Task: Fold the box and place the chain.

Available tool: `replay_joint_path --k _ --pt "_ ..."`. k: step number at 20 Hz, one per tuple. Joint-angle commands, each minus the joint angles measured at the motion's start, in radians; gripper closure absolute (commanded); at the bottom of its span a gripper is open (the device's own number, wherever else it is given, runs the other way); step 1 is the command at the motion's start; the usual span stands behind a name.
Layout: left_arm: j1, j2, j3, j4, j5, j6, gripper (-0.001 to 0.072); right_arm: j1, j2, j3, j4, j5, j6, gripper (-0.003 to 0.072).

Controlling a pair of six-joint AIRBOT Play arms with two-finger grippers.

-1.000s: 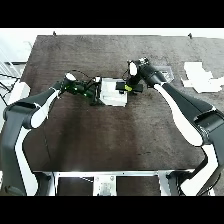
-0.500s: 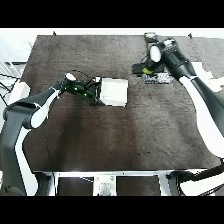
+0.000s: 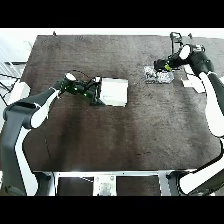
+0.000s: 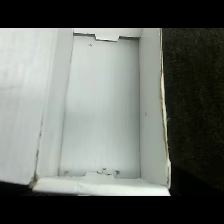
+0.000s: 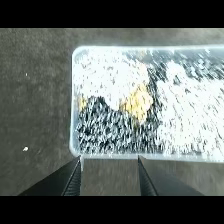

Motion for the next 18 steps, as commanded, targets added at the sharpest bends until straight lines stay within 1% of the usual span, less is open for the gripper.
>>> replay_joint_path --k 1,7,11,13,14,15,18 --pt "0.0 0.0 0.0 0.0 0.0 0.0 0.0082 -0.041 -0.082 0.029 0.114 -0.043 -0.133 0.0275" --pt "0.0 0.0 0.0 0.0 0.0 0.0 0.0082 -0.039 -0.171 0.054 0.2 -0.041 -0.22 0.0274" --pt "0.0 0.0 0.0 0.0 0.0 0.0 0.0082 -0.039 -0.193 0.055 0.199 -0.013 -0.219 0.0308" --pt "0.0 0.0 0.0 0.0 0.0 0.0 0.0082 -0.039 -0.197 0.055 0.198 0.003 -0.22 0.0427" --pt "0.0 0.0 0.0 0.0 0.0 0.0 0.0082 -0.039 -0.196 0.061 0.198 0.003 -0.225 0.0583" --pt "0.0 0.0 0.0 0.0 0.0 0.0 0.0082 -0.039 -0.196 0.075 0.198 0.004 -0.226 0.067" --pt "0.0 0.0 0.0 0.0 0.0 0.0 0.0082 -0.034 -0.167 0.131 0.198 0.013 -0.226 0.0672"
